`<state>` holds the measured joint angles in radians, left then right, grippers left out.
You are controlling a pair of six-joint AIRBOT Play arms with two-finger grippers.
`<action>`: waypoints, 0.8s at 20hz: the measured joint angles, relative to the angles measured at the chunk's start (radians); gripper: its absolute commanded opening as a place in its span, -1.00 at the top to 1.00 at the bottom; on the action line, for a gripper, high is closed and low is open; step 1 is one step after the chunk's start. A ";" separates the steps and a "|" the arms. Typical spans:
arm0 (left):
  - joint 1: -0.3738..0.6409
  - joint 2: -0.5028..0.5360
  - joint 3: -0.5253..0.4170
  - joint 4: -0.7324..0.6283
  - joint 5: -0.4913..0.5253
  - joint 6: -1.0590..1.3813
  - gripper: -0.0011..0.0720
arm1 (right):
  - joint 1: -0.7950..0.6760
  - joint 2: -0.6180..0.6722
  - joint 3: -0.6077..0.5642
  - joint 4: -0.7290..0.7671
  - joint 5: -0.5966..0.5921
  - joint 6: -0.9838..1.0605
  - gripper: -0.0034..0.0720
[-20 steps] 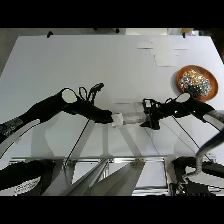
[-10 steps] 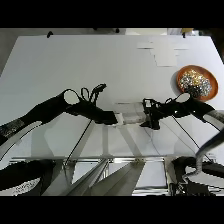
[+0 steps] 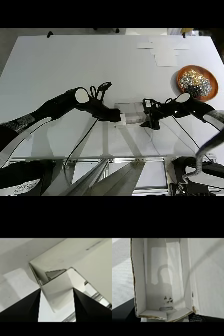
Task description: Fold the box and place the chain.
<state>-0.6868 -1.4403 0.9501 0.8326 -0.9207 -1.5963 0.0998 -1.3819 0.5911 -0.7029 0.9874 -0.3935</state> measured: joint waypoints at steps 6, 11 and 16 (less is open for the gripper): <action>-0.028 -0.014 0.026 0.068 -0.005 -0.138 -0.27 | 0.000 0.000 0.000 0.000 0.000 -0.002 0.12; -0.060 -0.055 0.092 0.161 -0.021 -0.270 -0.27 | 0.000 0.000 0.000 0.000 0.000 -0.001 0.12; -0.083 -0.088 0.142 0.247 -0.047 -0.396 -0.25 | 0.000 0.000 0.000 0.000 0.000 0.000 0.12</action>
